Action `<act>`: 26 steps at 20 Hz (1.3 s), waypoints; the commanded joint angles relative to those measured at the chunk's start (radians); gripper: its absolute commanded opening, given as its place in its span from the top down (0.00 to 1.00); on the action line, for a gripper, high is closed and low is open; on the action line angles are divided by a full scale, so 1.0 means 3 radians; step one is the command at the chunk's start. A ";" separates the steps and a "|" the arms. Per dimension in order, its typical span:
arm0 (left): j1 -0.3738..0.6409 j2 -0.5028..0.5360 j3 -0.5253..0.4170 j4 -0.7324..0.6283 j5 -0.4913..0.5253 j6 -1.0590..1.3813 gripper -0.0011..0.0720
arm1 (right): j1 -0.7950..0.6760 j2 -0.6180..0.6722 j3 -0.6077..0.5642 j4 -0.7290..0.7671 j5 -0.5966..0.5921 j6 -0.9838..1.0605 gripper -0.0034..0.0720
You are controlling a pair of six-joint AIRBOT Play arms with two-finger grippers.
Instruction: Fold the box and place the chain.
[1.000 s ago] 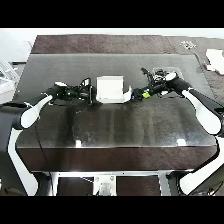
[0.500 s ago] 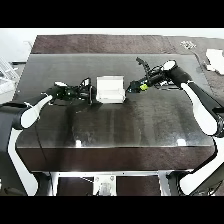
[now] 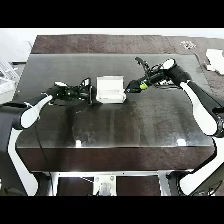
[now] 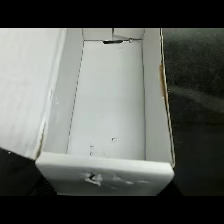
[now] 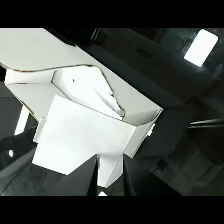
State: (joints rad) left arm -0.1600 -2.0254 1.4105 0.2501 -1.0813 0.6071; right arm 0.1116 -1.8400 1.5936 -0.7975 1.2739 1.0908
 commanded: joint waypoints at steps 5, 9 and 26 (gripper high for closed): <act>0.0003 -0.0001 0.0000 0.0000 -0.0001 0.0000 0.42 | -0.0003 -0.0003 0.0003 -0.0112 -0.0109 0.0004 0.55; 0.0003 -0.0001 0.0000 0.0000 -0.0001 0.0000 0.42 | 0.0004 -0.0017 0.0003 -0.0099 -0.0120 -0.0006 0.44; 0.0003 -0.0001 0.0000 -0.0001 -0.0014 0.0000 0.42 | 0.0182 -0.0017 0.0004 -0.0116 -0.0120 0.0033 0.44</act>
